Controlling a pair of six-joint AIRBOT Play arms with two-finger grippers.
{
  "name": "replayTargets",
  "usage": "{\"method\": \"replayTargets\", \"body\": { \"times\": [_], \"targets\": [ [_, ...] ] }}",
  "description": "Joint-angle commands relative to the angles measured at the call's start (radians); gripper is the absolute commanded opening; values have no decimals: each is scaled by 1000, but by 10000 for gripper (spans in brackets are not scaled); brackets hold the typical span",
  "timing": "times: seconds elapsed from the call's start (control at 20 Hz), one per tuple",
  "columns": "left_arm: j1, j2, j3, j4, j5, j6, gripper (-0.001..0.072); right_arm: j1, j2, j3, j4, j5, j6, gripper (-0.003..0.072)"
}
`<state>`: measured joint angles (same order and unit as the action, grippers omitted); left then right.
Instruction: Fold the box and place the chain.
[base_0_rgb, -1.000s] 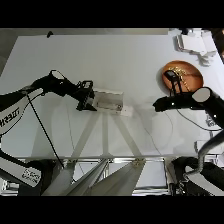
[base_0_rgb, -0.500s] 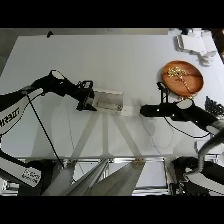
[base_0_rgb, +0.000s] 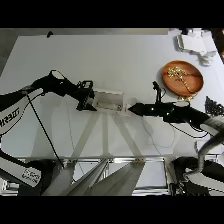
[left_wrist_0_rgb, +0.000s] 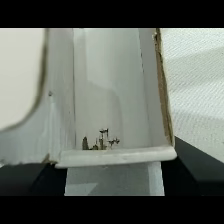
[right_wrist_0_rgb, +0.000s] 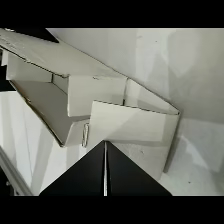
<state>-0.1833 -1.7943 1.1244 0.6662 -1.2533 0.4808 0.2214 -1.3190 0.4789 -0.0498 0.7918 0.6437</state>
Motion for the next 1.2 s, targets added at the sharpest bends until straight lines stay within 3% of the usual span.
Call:
{"method": "replayTargets", "body": {
  "times": [0.0, 0.15, 0.35, 0.5, 0.75, 1.0, 1.15],
  "targets": [
    [1, 0, 0, 0, 0, 0, 56, 0, 5, 0, 15, -27, -24, 8],
    [1, 1, 0, 0, 0, 0, 56, -59, 74, 1, -87, -49, -14, 8],
    [1, 1, 0, 0, 0, 0, 56, -127, 221, 1, -409, -141, 163, 7],
    [1, 1, 0, 0, 0, 0, 56, -142, 210, -1, -542, -140, 294, 5],
    [1, 0, 0, 0, 0, 0, 56, -122, 101, -1, -476, -119, 262, 2],
    [1, 1, 0, 0, 0, 0, 56, 41, 0, -1, -333, -184, 188, 2],
    [1, 1, 0, 0, 0, 0, 56, 56, -21, -1, -172, -122, 84, 2]
  ]
}}
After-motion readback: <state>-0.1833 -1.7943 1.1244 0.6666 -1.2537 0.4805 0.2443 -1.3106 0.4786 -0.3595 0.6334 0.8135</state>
